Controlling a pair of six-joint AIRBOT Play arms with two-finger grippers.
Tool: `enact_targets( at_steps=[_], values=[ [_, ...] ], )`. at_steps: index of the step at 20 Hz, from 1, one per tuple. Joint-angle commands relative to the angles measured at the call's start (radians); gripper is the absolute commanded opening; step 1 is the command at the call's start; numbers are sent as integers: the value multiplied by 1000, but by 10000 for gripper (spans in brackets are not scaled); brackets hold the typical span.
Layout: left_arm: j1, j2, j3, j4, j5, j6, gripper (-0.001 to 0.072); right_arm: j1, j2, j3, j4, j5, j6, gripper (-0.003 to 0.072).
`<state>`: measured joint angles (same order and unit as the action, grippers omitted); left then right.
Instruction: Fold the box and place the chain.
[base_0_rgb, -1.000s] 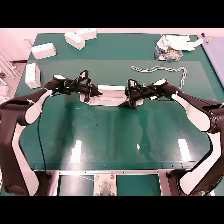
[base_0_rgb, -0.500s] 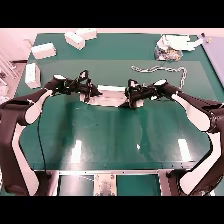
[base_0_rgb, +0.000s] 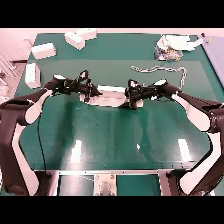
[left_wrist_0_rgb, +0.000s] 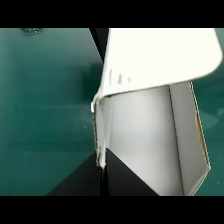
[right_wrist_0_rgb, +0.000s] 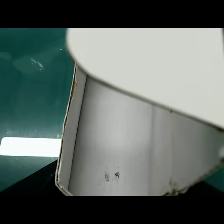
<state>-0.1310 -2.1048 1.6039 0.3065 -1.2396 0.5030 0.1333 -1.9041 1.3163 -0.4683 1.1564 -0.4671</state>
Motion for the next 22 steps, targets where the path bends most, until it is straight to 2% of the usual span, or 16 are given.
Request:
enact_targets(
  at_steps=[1, 21, 22],
  values=[
    [0, 0, 1, -8, 1, 3, 20, 0, 0, 0, 0, 1, 0, 574],
    [0, 0, 1, -50, -9, -5, 21, 0, 0, 0, 1, 1, 0, 574],
    [0, 1, 1, -57, -10, -1, 105, 0, 0, 0, 0, 1, 0, 574]
  ],
)
